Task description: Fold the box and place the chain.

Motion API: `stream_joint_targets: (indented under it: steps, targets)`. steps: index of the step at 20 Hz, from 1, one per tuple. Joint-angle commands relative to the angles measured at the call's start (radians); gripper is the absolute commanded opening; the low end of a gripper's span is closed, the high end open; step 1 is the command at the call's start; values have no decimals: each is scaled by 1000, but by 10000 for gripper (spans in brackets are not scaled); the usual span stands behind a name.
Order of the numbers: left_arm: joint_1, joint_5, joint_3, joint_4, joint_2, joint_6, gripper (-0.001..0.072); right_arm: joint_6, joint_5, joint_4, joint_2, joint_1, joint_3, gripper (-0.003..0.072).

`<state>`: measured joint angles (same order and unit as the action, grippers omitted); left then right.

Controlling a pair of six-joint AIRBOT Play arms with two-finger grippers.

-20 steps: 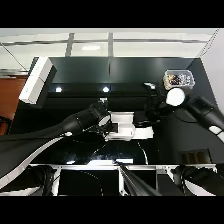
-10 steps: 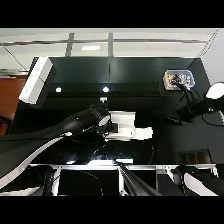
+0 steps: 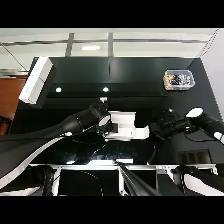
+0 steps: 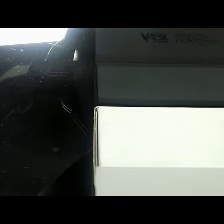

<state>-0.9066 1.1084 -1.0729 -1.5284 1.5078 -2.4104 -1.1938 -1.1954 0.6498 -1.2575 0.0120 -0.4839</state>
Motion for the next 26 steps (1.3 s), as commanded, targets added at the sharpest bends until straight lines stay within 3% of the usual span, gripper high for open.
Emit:
stream_joint_targets:
  steps: [1,4,5,6,7,13,17,22,26]
  targets:
    - [0,0,-1,0,0,0,31,197,1,-216,-44,-64,22,13]
    - [0,1,-1,0,0,0,31,268,-80,-226,-43,-55,-33,20]
    - [0,1,-1,0,0,0,32,267,-104,-227,-43,-55,-53,160]
    - [0,1,-1,0,0,0,31,262,-119,-227,-43,-55,-68,368]
    - [0,0,-1,0,0,0,31,261,-133,-227,-43,-55,-83,458]
    - [0,0,-1,0,0,0,31,219,-130,-226,-43,-70,-100,457]
    - [0,0,-1,0,0,0,31,113,23,-161,-43,-179,-121,457]
    - [0,0,-1,0,0,0,31,-210,184,119,-43,-386,-240,457]
    - [0,0,-1,0,0,0,31,-565,196,462,-43,-545,-356,456]
